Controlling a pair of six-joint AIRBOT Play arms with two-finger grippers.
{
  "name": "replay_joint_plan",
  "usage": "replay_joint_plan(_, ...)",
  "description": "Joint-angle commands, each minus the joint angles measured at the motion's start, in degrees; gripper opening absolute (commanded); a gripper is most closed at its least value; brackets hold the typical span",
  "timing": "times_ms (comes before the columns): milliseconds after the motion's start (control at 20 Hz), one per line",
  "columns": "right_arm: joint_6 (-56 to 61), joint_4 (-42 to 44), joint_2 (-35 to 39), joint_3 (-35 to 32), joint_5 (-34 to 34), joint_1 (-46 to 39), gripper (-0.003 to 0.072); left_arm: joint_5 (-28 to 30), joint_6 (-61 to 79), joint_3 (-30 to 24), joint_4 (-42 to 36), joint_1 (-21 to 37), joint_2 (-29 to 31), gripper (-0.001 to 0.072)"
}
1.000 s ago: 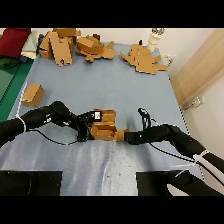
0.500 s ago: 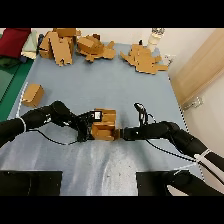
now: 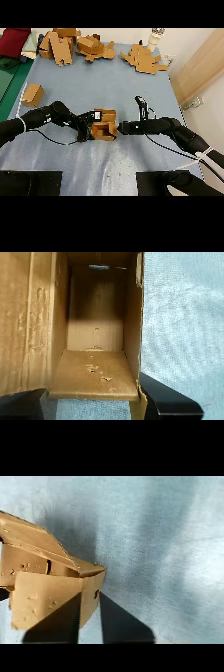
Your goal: Fold the box.
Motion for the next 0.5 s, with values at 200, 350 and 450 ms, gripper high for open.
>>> replay_joint_plan(200, 0.1, 0.2, -1.0, 0.7, 0.3, 2.6, 0.0417, 0.0, 0.0, 0.0, 0.0, 0.0, 0.0, 0.0318)
replay_joint_plan(350, 2.2, -0.3, -4.7, 1.7, -0.6, 4.1, 0.0417, 0.0, 0.0, 0.0, 0.0, 0.0, 0.0, 0.0318)
replay_joint_plan(450, 7.1, -4.3, -7.5, 5.0, -3.3, 5.2, 0.0417, 0.0, 0.0, 0.0, 0.0, 0.0, 0.0, 0.0318)
